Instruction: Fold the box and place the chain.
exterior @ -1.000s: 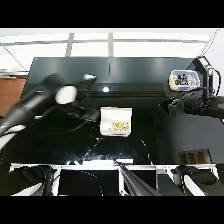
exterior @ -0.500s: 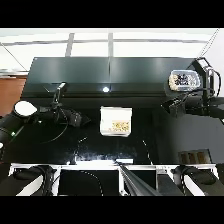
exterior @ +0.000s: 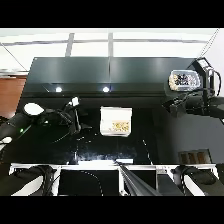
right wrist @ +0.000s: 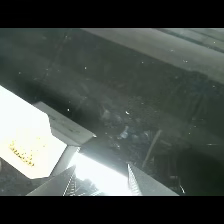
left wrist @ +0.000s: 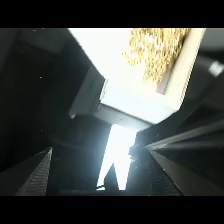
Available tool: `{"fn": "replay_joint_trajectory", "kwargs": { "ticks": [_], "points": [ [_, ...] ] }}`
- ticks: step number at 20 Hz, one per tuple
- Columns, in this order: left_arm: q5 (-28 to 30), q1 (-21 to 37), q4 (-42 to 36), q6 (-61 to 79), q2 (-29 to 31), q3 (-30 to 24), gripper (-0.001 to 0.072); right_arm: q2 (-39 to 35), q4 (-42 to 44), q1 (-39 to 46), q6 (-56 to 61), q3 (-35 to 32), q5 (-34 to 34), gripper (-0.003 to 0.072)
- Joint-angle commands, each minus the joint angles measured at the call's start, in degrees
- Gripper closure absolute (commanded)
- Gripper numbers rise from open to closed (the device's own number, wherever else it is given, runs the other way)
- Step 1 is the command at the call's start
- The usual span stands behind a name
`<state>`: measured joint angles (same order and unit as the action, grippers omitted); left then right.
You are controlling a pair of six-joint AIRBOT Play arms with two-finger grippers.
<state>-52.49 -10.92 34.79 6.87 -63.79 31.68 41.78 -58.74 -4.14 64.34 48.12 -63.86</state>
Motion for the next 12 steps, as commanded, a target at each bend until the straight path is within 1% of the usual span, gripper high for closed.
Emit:
{"fn": "replay_joint_trajectory", "kwargs": {
  "ticks": [1, 4, 7, 10, 12],
  "points": [
    [-1.73, -2.60, 1.42, 6.91, -4.20, 2.38, -0.0004, -0.02, -0.13, 0.00, -0.02, 0.07, 0.81, 0.0299],
    [-1.55, -6.03, 1.42, 7.17, -7.80, 3.89, -0.0004, -0.02, 0.00, -0.02, -0.02, 0.07, 1.38, 0.0299],
    [-1.16, -7.32, 1.14, 7.56, -10.36, 4.42, -0.0004, -0.02, 0.00, -0.02, -0.02, 0.07, 2.19, 0.0298],
    [-1.60, -7.72, 0.13, 7.58, -11.85, 4.42, -0.0004, -0.02, 0.15, 0.00, -0.02, 0.07, 2.82, 0.0298],
    [-1.40, -9.11, 0.11, 7.96, -11.91, 4.44, -0.0004, -0.02, 0.17, -0.02, -0.02, 0.07, 2.82, 0.0298]
  ]
}}
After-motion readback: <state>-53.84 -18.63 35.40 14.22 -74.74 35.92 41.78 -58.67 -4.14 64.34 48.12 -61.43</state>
